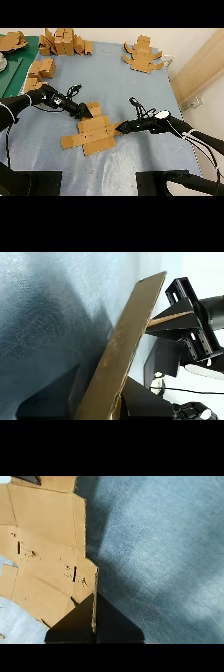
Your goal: Fold the box.
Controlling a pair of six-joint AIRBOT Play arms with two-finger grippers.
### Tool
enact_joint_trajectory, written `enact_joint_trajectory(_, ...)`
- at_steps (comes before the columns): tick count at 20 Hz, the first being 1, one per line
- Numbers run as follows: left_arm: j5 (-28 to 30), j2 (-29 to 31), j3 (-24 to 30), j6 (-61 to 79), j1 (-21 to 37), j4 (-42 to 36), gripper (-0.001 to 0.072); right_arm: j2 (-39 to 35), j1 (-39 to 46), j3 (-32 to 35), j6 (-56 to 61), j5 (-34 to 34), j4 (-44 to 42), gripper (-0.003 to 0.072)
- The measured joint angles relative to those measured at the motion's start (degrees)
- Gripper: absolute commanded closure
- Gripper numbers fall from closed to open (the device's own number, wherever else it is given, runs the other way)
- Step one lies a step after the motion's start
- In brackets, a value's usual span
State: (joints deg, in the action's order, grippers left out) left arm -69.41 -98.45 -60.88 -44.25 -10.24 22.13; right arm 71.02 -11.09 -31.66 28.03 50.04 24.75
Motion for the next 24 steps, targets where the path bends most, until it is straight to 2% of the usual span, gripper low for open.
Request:
enact_joint_trajectory(9,0.87,0.0,-0.33,6.51,-0.02,-0.28,0.0698,0.0,0.0,0.0,-0.04,0.0,-0.15,0.0682)
enact_joint_trajectory(11,0.96,0.0,-0.48,8.39,-0.07,-0.83,0.0698,0.0,0.0,0.0,-0.04,-0.02,-0.24,0.0482)
enact_joint_trajectory(13,0.87,0.0,-0.55,11.56,-0.04,-2.56,0.0698,0.0,0.02,-0.04,0.72,-0.09,-0.17,0.0476)
enact_joint_trajectory(17,-5.49,0.59,-1.18,21.55,-0.98,-9.92,0.0699,-0.17,2.99,-2.1,7.32,-1.29,-1.11,0.0477)
enact_joint_trajectory(19,-7.32,2.05,-2.1,24.65,-2.69,-10.38,0.0698,-0.7,6.25,-4.76,10.36,-1.53,-1.51,0.0477)
enact_joint_trajectory(24,-4.04,8.22,-3.15,34.25,-9.99,-9.62,0.0698,-2.32,15.3,-13.46,15.47,0.9,-1.92,0.0478)
